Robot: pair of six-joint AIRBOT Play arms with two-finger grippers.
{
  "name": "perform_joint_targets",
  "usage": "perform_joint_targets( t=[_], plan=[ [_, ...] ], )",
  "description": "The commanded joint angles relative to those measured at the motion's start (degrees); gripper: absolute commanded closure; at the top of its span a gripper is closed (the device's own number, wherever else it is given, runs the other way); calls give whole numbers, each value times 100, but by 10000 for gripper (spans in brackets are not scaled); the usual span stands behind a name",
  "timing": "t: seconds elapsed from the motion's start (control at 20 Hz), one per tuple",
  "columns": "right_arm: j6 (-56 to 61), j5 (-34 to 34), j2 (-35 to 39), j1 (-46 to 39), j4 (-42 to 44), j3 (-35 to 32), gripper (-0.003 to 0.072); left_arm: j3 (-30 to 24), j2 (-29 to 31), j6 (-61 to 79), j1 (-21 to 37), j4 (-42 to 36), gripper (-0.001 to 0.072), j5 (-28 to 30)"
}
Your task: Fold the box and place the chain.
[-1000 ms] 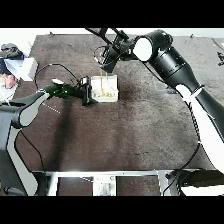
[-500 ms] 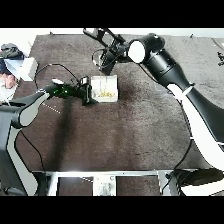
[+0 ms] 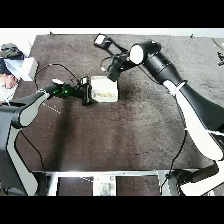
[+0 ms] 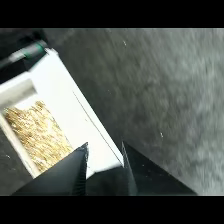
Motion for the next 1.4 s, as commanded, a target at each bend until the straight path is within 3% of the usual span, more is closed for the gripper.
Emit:
perform_joint_targets(
  t=[0.0, 0.1, 0.2, 0.65, 0.8, 1.1, 1.2, 1.35],
  plan=[
    [-332, -31, -22, -780, 1344, -2, 449, 0, -4, 0, 2, 2, 435, 0],
    [-898, -116, -92, -1366, 2728, 0, 520, 0, -2, 0, 2, 2, 435, 0],
    [-1309, -103, -273, -1786, 3491, 0, 578, 0, -4, 0, 2, 2, 435, 0],
    [-2876, 870, -1436, -2153, 5082, 0, 578, 0, -4, 0, 2, 2, 435, 2],
    [-3375, 1360, -1565, -2046, 5191, 0, 577, 0, -4, 0, 2, 2, 435, 0],
    [-4059, 1707, -1534, -1821, 5040, 37, 575, 0, -4, 0, 2, 2, 435, 0],
    [-4188, 1967, -1523, -1814, 5036, 37, 492, 0, -4, 0, 2, 2, 435, 0],
    [-4190, 2000, -1523, -1794, 4983, 35, 495, 0, -4, 0, 2, 2, 435, 0]
  ],
)
